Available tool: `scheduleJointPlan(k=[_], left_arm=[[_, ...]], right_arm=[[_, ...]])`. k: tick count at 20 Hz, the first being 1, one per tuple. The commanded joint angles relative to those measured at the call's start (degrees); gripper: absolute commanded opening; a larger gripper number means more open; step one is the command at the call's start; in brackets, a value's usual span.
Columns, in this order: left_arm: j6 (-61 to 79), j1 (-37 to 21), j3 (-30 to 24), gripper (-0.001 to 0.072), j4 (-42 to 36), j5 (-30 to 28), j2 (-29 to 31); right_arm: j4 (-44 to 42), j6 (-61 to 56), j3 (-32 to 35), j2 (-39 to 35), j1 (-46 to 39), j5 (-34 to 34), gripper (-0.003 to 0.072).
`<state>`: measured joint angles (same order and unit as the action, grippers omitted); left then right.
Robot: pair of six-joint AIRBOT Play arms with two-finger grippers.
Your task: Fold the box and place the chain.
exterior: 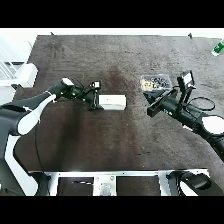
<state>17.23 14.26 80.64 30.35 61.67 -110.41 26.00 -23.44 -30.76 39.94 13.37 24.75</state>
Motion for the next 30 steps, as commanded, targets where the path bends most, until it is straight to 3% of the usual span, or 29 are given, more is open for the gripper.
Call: scheduleJointPlan(k=[1, 7, 11, 16, 22, 30], left_arm=[[-5.92, -1.16, 0.04, 0.0016, -0.72, 0.07, 1.73], [-17.55, -11.61, -2.47, 0.0014, -0.57, -7.13, 14.99], [-20.59, -24.26, -12.79, 0.0014, -0.13, -16.2, 26.82], [-24.72, -40.37, -25.33, 0.0014, 4.96, -22.49, 37.11], [-26.25, -52.02, -29.18, 0.0015, 6.4, -19.17, 37.66], [-24.92, -57.7, -34.67, 0.0017, 6.97, -26.6, 37.55]], right_arm=[[0.0, -0.15, 2.16, -1.29, -0.52, -1.42, 0.0011], [-0.07, -2.54, 2.16, -1.29, -4.04, -1.38, 0.0011], [-0.07, -2.54, 2.16, -1.29, -4.31, -1.38, 0.0011], [-0.07, -2.51, 2.16, -1.29, -4.31, -1.38, 0.0011], [-0.04, -2.51, 2.16, -1.29, -4.31, -1.4, 0.0011], [-0.02, -2.51, 2.16, -1.27, -4.31, -1.4, 0.0011]])
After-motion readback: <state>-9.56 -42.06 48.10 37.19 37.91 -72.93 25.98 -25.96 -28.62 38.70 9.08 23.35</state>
